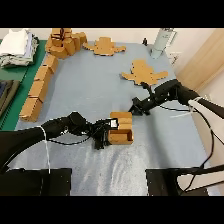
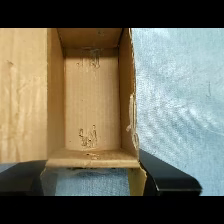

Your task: Fold the box.

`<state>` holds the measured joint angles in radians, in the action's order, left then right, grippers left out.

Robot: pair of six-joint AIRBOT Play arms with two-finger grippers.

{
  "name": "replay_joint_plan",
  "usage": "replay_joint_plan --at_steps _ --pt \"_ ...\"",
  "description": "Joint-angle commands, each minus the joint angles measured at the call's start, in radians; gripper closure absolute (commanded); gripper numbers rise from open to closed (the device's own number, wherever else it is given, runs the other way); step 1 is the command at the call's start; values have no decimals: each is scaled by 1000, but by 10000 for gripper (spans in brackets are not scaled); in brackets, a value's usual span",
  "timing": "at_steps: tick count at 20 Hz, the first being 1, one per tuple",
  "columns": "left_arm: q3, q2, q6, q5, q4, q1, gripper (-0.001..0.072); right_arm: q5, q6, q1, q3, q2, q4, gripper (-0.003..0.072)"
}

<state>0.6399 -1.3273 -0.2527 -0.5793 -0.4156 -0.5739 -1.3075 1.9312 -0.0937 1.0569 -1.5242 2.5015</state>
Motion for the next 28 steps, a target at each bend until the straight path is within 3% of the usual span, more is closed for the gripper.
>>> replay_joint_plan --at_steps 1,6,13,17,21,28 --pt "1 0 0 0 0 1 220 -82 236 -24 44 -66 149 683" --pt "1 0 0 0 0 1 220 -43 254 -176 -29 73 -183 683" --pt "1 0 0 0 0 1 220 348 261 -415 -308 466 -372 683" --pt "1 0 0 0 0 1 220 552 261 -498 -463 610 -449 683" --pt "1 0 -1 0 0 1 220 718 262 -559 -543 685 -485 683" --pt "1 0 0 0 0 1 220 807 322 -710 -576 686 -620 683"
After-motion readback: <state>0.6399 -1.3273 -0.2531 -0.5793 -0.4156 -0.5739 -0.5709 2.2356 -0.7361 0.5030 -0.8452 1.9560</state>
